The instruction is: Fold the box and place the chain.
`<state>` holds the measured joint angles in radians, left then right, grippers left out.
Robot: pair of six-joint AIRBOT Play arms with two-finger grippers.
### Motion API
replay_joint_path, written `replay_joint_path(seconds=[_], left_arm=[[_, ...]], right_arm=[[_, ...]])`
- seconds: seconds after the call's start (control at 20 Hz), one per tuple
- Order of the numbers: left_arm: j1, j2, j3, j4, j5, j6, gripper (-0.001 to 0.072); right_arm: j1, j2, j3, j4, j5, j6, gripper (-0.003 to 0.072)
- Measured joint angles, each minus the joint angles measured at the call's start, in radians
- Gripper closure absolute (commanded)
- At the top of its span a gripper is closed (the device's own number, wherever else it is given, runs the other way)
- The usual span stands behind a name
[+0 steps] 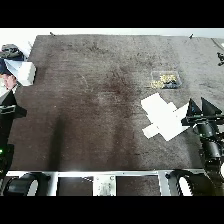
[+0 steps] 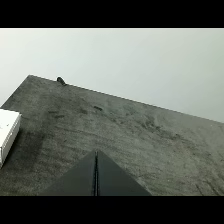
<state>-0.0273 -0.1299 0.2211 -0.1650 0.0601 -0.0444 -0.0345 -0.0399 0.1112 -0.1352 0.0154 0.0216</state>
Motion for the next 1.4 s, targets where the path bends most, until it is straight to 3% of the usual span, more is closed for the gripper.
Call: replay_joint_path(seconds=[0.1, 0.15, 0.45, 0.6, 0.7, 0.9, 1.15, 1.4], left_arm=[[0.0, 0.0, 0.0, 0.0, 0.0, 0.0, 0.0697], [0.0, 0.0, 0.0, 0.0, 0.0, 0.0, 0.0697], [0.0, 0.0, 0.0, 0.0, 0.0, 0.0, 0.0697], [0.0, 0.0, 0.0, 0.0, 0.0, 0.0, 0.0697], [0.0, 0.0, 0.0, 0.0, 0.0, 0.0, 0.0698], [0.0, 0.0, 0.0, 0.0, 0.0, 0.0, 0.0697], [0.0, 0.0, 0.0, 0.0, -0.001, 0.0, 0.0697], [0.0, 0.0, 0.0, 0.0, -0.008, 0.0, 0.0697]], right_arm=[[0.0, -0.007, 0.001, 0.001, 0.0, 0.0, 0.0248], [0.0, -0.009, 0.002, 0.003, -0.001, 0.0, 0.0065], [0.0, -0.071, 0.056, 0.004, -0.014, 0.001, 0.0086], [-0.012, -0.214, 0.149, 0.016, -0.008, 0.042, 0.0142], [-0.046, -0.345, 0.227, 0.019, 0.029, 0.06, 0.0136], [-0.22, -0.622, 0.407, -0.085, 0.259, 0.136, 0.0137], [-0.493, -0.934, 0.67, -0.421, 0.626, 0.289, 0.0137], [-0.61, -1.251, 0.975, -0.724, 0.952, 0.345, 0.0137]])
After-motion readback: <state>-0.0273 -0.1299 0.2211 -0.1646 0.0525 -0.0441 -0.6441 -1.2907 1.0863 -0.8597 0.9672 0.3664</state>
